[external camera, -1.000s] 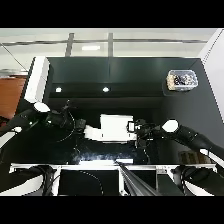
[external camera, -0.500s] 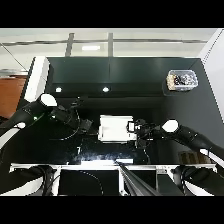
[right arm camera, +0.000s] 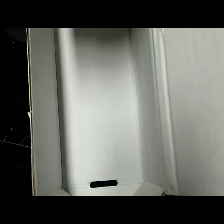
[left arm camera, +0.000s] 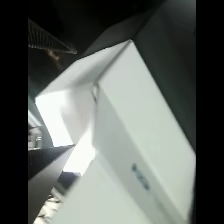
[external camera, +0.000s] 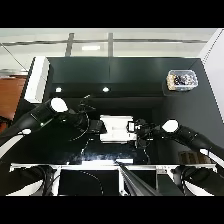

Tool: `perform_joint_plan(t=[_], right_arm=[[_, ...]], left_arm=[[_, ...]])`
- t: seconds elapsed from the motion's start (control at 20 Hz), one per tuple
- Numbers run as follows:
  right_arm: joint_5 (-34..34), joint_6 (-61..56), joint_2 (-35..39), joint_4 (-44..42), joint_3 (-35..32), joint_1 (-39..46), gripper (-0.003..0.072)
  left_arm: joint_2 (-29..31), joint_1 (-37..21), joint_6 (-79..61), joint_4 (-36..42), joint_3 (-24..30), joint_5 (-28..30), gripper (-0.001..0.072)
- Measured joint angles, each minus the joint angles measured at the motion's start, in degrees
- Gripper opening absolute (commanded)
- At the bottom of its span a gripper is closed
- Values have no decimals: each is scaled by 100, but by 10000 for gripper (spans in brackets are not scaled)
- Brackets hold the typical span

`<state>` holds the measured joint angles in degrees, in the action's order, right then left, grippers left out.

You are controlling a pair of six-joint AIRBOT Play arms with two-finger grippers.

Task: Fold the box and place the chain.

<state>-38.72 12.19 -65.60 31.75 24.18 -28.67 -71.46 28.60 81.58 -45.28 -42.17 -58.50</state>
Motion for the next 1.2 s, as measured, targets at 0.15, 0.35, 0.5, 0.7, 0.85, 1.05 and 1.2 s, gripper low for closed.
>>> perform_joint_plan(t=[0.15, 0.35, 0.5, 0.7, 0.85, 1.05, 1.2], right_arm=[[0, 0, 0, 0, 0, 0, 566], [0, 0, 0, -2, 0, 0, 566], [-2, 2, 0, -2, 0, 0, 566], [-2, 0, 0, -2, 0, 0, 566], [0, 2, 0, -2, 0, 0, 566], [2, 2, 0, 0, 0, 0, 566], [2, 2, 0, 2, 0, 0, 566]], left_arm=[[13, 411, 780, -476, 0, 350, 618], [17, 946, 2205, -1482, -7, 597, 490], [7, 1333, 3287, -2291, -81, 643, 488], [-2, 1834, 4575, -3263, -256, 562, 488], [-35, 2072, 5313, -3803, -378, 494, 488], [-216, 2184, 5737, -4089, -636, 297, 487], [-503, 2273, 5853, -4197, -977, 173, 487]])
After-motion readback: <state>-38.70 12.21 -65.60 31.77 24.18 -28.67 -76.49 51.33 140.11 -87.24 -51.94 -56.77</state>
